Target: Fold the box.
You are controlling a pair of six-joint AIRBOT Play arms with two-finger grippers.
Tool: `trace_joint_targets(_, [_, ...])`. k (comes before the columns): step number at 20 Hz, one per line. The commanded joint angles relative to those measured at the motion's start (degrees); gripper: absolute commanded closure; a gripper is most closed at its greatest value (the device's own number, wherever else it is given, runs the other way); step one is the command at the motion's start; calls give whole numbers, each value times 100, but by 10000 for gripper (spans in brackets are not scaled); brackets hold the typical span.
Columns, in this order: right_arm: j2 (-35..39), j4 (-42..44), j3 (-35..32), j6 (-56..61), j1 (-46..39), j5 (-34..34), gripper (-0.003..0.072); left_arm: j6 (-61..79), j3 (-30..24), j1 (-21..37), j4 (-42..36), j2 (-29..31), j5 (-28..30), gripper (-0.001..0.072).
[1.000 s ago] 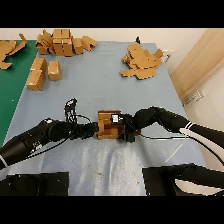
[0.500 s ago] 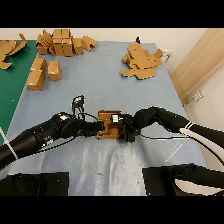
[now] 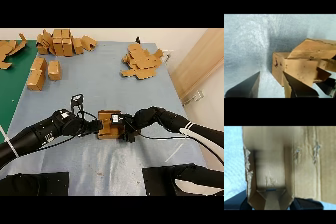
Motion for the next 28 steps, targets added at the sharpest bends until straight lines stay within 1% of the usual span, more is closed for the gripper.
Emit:
trace_joint_targets(1, [0, 4, 2, 0, 4, 2, 131, 0, 13, 17, 4, -2, -13, 348])
trace_joint_targets(4, [0, 4, 2, 0, 4, 2, 131, 0, 57, 17, -15, -2, -26, 348])
trace_joint_targets(9, [0, 4, 2, 0, 4, 2, 130, 4, 297, 15, -68, -4, -168, 348])
trace_joint_targets(12, [0, 4, 2, 0, 2, 2, 130, 4, 297, 15, -219, -83, -105, 348])
trace_joint_targets(14, [0, 4, 2, 0, 4, 2, 131, 4, 297, 2, -275, -262, -109, 347])
trace_joint_targets(17, [0, 4, 2, 0, 4, 0, 130, 39, 302, 2, -741, -507, -76, 346])
trace_joint_targets(28, [0, 4, 2, 0, 4, 2, 131, 199, 302, 4, -833, -514, 76, 348])
